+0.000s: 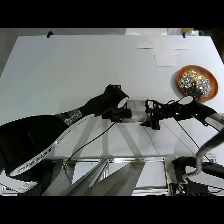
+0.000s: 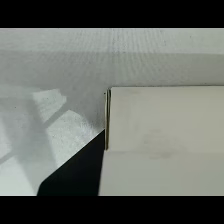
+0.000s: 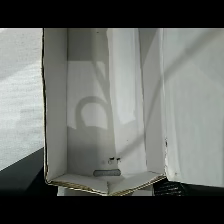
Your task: Fold the box and place the chain.
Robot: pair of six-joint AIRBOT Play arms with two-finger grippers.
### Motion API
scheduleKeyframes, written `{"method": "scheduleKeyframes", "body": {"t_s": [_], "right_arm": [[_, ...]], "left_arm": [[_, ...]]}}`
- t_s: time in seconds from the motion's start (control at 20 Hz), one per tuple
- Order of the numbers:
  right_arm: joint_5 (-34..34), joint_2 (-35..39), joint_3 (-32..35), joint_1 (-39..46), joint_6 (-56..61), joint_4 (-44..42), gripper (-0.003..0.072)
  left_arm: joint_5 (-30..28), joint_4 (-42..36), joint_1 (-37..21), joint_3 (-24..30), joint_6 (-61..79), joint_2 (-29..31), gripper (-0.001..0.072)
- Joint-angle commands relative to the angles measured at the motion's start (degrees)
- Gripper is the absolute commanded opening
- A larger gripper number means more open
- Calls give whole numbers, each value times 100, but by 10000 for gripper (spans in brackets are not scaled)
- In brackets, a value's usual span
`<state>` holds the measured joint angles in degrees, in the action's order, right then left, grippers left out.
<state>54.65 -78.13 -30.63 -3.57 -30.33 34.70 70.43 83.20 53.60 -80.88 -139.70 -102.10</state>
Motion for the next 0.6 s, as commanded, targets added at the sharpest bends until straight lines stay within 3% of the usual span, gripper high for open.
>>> {"method": "scheduleKeyframes", "body": {"t_s": [0.0,0.1,0.25,0.55], "right_arm": [[2,4,-2,-4,2,-2,415],[0,4,-2,-4,2,-2,415],[2,4,-2,-4,2,-2,415],[2,2,-2,-4,2,-2,415]], "left_arm": [[2,0,-7,-9,13,-9,0],[39,-7,-24,-9,17,-7,1],[120,-79,-79,-140,85,17,142],[592,-74,-208,-483,190,-15,142]]}}
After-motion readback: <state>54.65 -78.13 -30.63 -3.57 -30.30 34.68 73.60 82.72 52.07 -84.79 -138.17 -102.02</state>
